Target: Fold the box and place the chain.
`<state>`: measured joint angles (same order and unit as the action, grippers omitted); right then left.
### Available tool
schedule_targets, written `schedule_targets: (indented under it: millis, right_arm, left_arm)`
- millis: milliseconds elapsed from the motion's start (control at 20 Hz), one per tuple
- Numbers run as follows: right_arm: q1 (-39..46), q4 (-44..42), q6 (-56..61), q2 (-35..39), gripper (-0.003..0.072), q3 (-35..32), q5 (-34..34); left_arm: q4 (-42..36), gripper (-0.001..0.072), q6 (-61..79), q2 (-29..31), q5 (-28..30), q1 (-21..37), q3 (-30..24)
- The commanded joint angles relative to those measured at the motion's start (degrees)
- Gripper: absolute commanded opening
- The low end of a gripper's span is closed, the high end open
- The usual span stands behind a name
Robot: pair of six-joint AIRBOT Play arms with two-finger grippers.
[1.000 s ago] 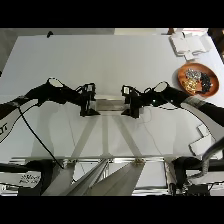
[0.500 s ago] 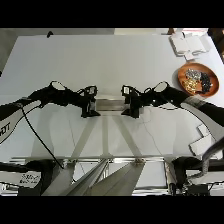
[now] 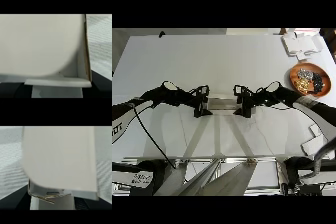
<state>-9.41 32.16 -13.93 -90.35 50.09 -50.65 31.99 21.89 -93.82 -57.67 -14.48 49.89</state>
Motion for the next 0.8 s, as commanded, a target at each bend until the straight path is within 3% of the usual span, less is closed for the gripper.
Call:
schedule_targets:
  millis: [0, 250, 400, 750]
  right_arm:
    - [0.02, 0.00, -0.07, -0.02, 0.0404, 0.02, 0.11]
    - [0.02, 0.07, -0.44, -0.02, 0.0404, 0.02, 0.44]
    - [0.02, 0.20, -12.68, -0.02, 0.0404, 0.02, 4.55]
    - [-0.04, -1.14, -12.92, -0.02, 0.0404, 0.02, 2.91]
  left_arm:
    - [0.17, 0.0397, 0.13, -0.02, -0.90, -0.02, -0.04]
    - [0.17, 0.0397, 0.13, 0.00, -0.90, -0.02, -0.04]
    - [0.20, 0.0397, 0.13, 0.00, -0.90, -0.02, -0.04]
    - [0.17, 0.0397, 0.13, 0.00, -0.85, -0.02, -0.04]
